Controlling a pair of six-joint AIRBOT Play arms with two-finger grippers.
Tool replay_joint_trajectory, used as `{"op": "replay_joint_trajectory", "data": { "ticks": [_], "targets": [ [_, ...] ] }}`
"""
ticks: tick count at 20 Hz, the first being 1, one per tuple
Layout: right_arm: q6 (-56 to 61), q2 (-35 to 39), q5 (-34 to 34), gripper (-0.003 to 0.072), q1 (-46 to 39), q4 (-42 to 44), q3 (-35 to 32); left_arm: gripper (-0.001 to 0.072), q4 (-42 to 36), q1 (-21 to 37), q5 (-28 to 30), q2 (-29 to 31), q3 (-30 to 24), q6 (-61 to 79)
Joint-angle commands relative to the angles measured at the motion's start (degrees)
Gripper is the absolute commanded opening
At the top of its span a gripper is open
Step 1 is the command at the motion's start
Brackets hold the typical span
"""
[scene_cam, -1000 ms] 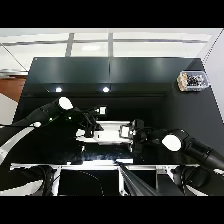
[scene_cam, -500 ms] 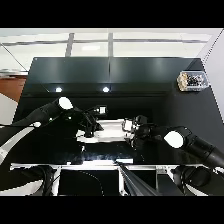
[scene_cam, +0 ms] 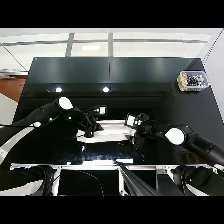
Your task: Fold the box and place the chain.
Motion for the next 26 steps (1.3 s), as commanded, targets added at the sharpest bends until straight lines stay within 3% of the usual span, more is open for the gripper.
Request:
{"op": "replay_joint_trajectory", "data": {
  "ticks": [1,3,10,26],
  "targets": [
    [-10.12,-2.71,4.70,0.0707,-0.11,8.59,0.02,0.0025,-0.07,-0.04,0.17,0.22,0.07,-0.04],
    [-17.68,-4.79,7.10,0.0706,-0.11,13.40,0.02,0.0025,-0.07,-0.04,0.94,0.63,0.07,-0.04],
    [-24.57,-10.58,5.88,0.0707,-0.09,14.34,0.02,0.0024,-0.07,-0.04,3.08,0.87,0.04,-0.07],
    [-25.22,-12.83,2.43,0.0705,-0.11,14.29,0.02,0.0026,-0.09,-0.02,4.90,3.21,-3.19,-1.49]
  ]
}}
